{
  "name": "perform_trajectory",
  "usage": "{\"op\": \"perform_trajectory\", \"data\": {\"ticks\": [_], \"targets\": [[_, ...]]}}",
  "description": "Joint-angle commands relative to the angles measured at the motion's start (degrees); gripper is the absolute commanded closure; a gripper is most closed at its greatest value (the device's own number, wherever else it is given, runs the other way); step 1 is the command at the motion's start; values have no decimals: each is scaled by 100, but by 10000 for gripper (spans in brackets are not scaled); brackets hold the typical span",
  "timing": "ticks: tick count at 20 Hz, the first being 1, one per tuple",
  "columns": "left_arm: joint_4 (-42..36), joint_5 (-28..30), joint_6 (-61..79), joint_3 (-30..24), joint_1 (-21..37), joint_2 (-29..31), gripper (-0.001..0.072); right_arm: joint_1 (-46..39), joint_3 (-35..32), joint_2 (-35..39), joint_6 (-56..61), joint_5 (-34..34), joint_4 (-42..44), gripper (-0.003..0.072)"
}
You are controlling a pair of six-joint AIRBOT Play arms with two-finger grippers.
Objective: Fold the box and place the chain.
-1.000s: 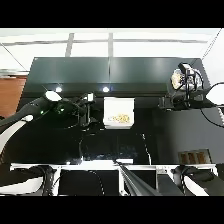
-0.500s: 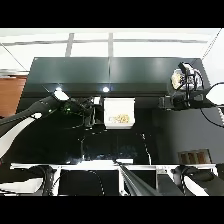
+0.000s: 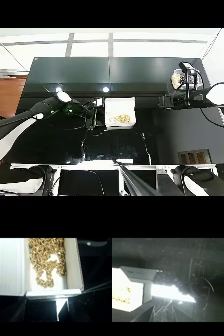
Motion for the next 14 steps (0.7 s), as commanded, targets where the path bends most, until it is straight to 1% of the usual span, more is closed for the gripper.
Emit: {"op": "perform_trajectory", "data": {"ticks": [1,5,8,9,10,11,12,13,14], "targets": [[59,0,-160,7,-66,-4,-6,4,-2,2,-2,-55,-2,411],[-337,63,-157,7,-149,-4,-7,4,-2,-9,-2,-63,-4,411],[-404,275,-157,7,-223,-7,-6,4,-11,-9,-2,-81,0,411],[-398,352,-157,7,-247,-7,5,4,-28,-15,-2,-118,0,411],[-391,393,-157,7,-260,-7,54,7,-59,-35,-2,-210,15,411],[-385,413,-155,7,-264,-7,193,20,-101,-59,-2,-369,42,411],[-385,415,-151,7,-262,-7,288,81,-133,-118,-2,-619,42,409],[-382,431,-151,7,-262,-7,306,184,-138,-212,0,-907,52,381],[-382,433,-151,7,-262,-7,306,317,-136,-356,-2,-1298,212,45]]}}
